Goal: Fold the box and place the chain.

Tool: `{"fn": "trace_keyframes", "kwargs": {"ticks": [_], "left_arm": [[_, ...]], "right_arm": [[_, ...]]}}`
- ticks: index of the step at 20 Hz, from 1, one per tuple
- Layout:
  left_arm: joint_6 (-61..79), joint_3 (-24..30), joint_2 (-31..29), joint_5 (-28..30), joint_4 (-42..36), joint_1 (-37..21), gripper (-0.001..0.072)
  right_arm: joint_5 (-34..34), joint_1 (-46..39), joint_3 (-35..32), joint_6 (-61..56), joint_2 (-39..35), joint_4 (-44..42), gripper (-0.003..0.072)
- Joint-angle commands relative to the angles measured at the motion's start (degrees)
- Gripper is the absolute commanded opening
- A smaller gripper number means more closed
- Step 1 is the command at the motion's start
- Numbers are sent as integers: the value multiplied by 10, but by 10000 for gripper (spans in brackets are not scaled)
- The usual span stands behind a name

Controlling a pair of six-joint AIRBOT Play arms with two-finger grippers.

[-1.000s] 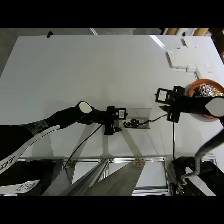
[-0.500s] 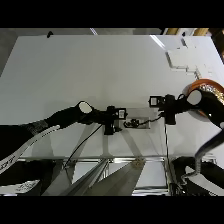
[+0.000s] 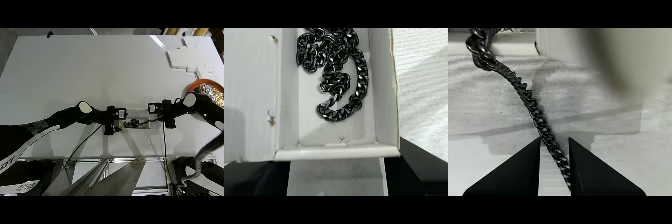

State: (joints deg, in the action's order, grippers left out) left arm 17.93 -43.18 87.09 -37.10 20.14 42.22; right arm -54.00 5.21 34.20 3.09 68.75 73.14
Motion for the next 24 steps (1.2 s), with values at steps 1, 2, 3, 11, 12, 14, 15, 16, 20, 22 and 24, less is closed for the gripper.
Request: {"fn": "trace_keyframes", "kwargs": {"ticks": [1,2,3,11,12,14,15,16,20,22,24], "left_arm": [[0,0,0,0,0,0,218],[0,0,0,0,0,0,218],[0,0,0,0,0,0,218],[0,0,0,0,0,0,218],[0,0,0,0,0,0,218],[0,0,0,0,0,0,218],[0,0,0,0,0,0,218],[0,0,0,0,0,0,218],[0,0,0,0,0,0,218],[0,0,0,0,0,0,218],[0,0,0,0,0,0,218]], "right_arm": [[16,1,-3,4,2,1,116],[16,1,-3,4,2,1,74],[10,1,-3,4,2,1,39],[-82,1,-3,-36,-116,-7,19],[-90,1,-3,-57,-145,-23,19],[-106,1,-3,-78,-203,-81,19],[-121,1,-4,-78,-230,-121,19],[-134,1,-4,-78,-251,-156,19],[-140,61,-9,-78,-292,-236,20],[-109,117,-16,-78,-289,-249,20],[-46,167,-27,-86,-284,-266,20]]}}
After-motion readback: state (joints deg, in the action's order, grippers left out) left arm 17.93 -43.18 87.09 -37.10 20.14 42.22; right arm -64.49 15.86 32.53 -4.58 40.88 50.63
